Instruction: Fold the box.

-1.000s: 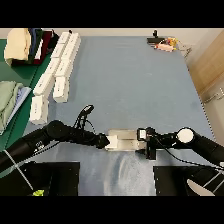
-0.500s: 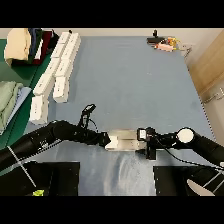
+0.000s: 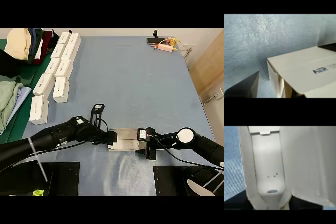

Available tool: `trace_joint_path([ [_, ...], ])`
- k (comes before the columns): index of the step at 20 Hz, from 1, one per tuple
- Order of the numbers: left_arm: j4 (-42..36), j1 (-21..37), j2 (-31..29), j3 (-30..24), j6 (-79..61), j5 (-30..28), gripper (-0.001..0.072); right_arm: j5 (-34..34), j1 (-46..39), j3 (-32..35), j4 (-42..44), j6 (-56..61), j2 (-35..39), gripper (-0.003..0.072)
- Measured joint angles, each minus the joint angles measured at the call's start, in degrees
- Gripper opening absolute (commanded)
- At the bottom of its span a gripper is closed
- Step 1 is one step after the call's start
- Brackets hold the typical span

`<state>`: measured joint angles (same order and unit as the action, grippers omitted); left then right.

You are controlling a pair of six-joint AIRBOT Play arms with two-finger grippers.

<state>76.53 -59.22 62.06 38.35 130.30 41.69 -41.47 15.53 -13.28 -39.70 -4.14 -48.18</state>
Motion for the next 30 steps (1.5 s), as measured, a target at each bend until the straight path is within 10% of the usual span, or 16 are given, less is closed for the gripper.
trace_joint_path([
  [11, 13.92, -7.41, 16.81, 17.11, 14.29, 17.59, 0.0411, 0.00, 0.00, 0.00, 0.04, 0.02, 0.00, 0.0507],
  [15, 14.69, -7.85, 19.12, 19.32, 14.99, 20.09, 0.0031, 0.00, 0.00, 0.00, 0.07, 0.02, 0.00, 0.0507],
  [21, 15.23, -9.18, 19.89, 20.06, 15.96, 21.59, 0.0019, 0.00, -0.02, 0.02, 0.02, 0.04, 0.00, 0.0507],
  [23, 14.80, -9.46, 19.98, 20.11, 15.82, 22.14, 0.0578, 0.00, 0.02, 0.02, -0.07, -0.13, 0.00, 0.0507],
  [30, 14.75, -9.64, 16.94, 20.37, 18.34, 26.91, 0.0615, 0.00, 0.02, 0.02, -0.02, -0.11, 0.00, 0.0507],
])
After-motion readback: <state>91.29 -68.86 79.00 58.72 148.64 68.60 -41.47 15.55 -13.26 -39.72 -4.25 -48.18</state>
